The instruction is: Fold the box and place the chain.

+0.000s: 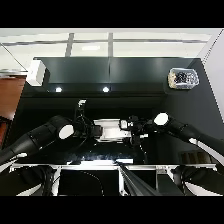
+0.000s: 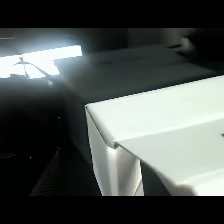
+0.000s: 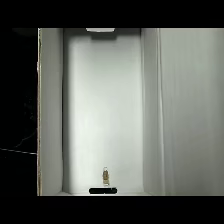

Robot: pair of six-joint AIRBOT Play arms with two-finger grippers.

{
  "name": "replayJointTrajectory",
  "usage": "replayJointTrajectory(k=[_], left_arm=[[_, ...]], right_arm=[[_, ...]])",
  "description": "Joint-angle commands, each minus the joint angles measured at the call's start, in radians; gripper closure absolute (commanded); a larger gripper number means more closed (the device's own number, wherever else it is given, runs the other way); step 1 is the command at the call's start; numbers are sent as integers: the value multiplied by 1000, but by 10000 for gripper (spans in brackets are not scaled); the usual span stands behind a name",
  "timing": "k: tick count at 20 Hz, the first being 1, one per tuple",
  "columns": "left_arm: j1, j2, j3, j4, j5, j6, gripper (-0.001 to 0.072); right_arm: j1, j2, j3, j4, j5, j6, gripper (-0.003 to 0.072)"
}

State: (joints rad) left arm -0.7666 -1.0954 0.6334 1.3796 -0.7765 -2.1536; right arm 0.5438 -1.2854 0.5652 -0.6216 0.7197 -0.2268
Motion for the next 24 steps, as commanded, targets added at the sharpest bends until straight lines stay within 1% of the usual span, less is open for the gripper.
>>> replayJointTrajectory(k=[1, 3, 4, 5, 6, 9, 10, 13, 14, 19, 20, 24], left_arm=[[-69, -43, 63, 144, -105, -165, 135], [-100, -93, 106, 146, -142, -175, 136], [-111, -119, 127, 151, -155, -188, 165], [-120, -144, 150, 154, -169, -201, 229], [-127, -163, 167, 157, -177, -217, 240], [-131, -188, 185, 181, -211, -312, 252], [-130, -193, 189, 188, -222, -315, 296], [-130, -206, 203, 190, -226, -329, 332], [-130, -213, 211, 190, -225, -330, 378], [-132, -254, 248, 182, -242, -331, 385], [-132, -255, 248, 182, -246, -331, 433], [-132, -259, 248, 184, -246, -341, 433]], right_arm=[[1, 0, 0, 0, 0, 0, 329], [1, 0, 0, 0, 0, 0, 329], [1, 0, 0, 0, 0, 0, 329], [1, 0, 0, 0, 0, 0, 329], [1, 0, 0, 0, 0, 0, 329], [1, 0, 0, 0, 0, 0, 329], [1, 0, 0, 0, 0, 0, 329], [1, 0, 0, 0, 0, 0, 329], [1, 0, 0, 0, 0, 0, 329], [1, 0, 0, 0, 0, 0, 329], [1, 0, 0, 0, 0, 0, 329], [1, 0, 0, 0, -3, 3, 329]])
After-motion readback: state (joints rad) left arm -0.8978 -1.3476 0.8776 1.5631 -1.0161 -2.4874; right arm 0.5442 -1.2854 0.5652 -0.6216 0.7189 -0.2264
